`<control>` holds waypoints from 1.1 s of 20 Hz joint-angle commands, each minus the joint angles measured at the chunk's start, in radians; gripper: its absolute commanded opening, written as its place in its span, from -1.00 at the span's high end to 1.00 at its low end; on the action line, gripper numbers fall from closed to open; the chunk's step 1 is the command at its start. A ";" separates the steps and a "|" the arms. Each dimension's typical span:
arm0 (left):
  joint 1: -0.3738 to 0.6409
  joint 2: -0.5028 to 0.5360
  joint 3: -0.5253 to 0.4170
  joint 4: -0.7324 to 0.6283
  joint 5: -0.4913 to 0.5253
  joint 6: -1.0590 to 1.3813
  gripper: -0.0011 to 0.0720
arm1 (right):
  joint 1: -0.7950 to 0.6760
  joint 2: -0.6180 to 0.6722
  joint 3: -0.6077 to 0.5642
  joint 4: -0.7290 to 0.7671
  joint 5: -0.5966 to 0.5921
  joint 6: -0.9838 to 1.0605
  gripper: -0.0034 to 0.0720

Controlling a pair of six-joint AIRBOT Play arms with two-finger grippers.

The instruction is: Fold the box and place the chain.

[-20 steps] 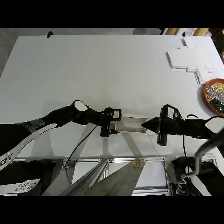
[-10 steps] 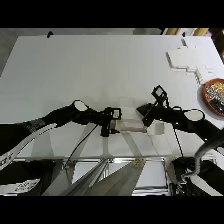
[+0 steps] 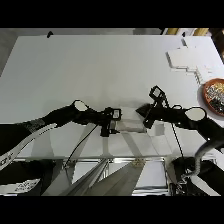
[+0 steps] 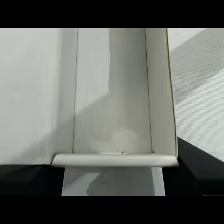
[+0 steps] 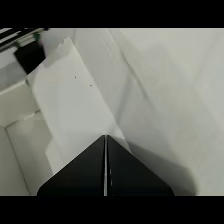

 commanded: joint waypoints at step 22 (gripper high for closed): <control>0.000 0.000 0.000 -0.002 0.000 -0.001 -0.10 | 0.000 -0.049 -0.005 -0.394 0.216 -0.200 0.51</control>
